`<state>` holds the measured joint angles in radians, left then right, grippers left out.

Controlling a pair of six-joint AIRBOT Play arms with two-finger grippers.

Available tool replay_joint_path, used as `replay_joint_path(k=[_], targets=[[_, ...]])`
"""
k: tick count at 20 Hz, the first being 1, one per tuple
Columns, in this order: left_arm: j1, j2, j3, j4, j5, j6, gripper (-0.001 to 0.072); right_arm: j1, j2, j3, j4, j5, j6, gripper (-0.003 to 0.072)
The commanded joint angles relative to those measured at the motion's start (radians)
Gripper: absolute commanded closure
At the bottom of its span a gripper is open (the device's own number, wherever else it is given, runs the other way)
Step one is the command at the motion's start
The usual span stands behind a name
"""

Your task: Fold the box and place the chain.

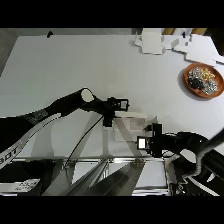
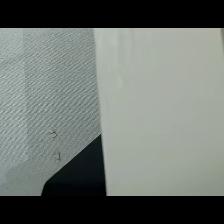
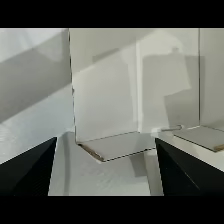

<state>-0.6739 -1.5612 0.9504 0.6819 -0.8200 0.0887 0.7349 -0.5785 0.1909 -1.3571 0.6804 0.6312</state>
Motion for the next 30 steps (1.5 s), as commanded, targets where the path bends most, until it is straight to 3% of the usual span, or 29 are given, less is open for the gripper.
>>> replay_joint_path(k=[1,5,9,15,20,25,30], targets=[[-0.001,0.0,0.0,0.0,0.0,0.0,0.07,0.006,0.001,-0.032,-0.031,-0.098,0.0,0.0004],[-0.001,0.0,0.0,0.0,0.0,0.0,0.07,0.001,0.001,-0.029,-0.023,-0.121,-0.001,0.0006],[-0.001,0.0,0.0,0.0,0.0,0.0,0.07,-0.093,0.001,0.033,0.047,-0.047,-0.006,0.0008],[-0.001,0.0,0.0,0.0,0.0,0.0,0.07,-0.203,0.001,0.084,0.069,-0.037,-0.04,0.0008],[-0.001,0.0,0.0,0.0,0.0,0.0,0.07,-0.284,-0.059,0.085,0.305,-0.037,-0.3,0.0008],[-0.001,0.0,0.0,0.0,0.0,0.0,0.07,-0.399,-0.189,0.12,0.383,-0.003,-0.434,0.0007],[-0.001,0.0,0.0,0.0,0.0,0.0,0.07,-0.457,-0.267,0.121,0.587,0.028,-0.741,0.0007]])
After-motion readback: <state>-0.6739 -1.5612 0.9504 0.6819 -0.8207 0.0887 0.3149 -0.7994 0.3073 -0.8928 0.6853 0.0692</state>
